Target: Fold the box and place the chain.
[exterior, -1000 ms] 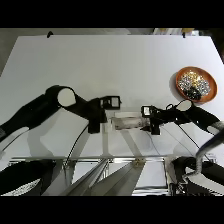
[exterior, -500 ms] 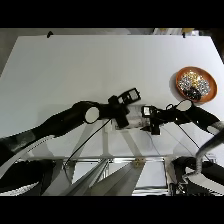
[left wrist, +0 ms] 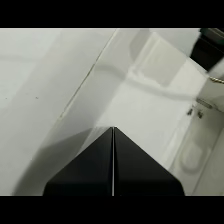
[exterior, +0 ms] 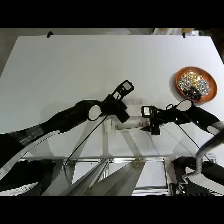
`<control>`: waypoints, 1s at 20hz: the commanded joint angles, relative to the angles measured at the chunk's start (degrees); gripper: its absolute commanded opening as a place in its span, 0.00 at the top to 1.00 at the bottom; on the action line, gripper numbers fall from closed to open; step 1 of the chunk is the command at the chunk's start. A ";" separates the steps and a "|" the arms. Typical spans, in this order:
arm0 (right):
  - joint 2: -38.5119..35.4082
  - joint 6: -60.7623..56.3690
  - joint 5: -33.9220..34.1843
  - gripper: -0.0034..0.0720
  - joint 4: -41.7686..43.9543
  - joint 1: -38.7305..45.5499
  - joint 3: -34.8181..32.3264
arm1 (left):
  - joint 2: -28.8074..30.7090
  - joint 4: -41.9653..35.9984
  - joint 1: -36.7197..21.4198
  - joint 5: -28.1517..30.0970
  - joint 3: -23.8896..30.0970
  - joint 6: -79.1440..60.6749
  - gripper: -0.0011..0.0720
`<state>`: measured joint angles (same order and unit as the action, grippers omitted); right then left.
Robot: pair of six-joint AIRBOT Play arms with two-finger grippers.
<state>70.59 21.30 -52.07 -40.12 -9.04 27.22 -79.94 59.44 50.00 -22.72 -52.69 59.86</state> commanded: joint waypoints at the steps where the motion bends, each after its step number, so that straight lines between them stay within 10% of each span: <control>1: 0.02 -0.02 0.02 0.37 0.00 0.00 0.04 | 6.38 8.39 -0.09 -9.05 -0.07 0.63 0.99; 8: 0.02 -0.02 0.02 0.37 0.00 0.00 0.04 | 10.05 13.33 -0.09 -21.53 -0.04 0.61 0.98; 20: 0.02 -0.02 0.02 0.37 0.00 0.00 0.04 | 8.17 11.82 -5.09 -20.92 2.16 -6.27 0.98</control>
<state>70.59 21.30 -52.03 -40.12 -9.04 27.22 -71.68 72.42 45.52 -44.12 -50.83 57.52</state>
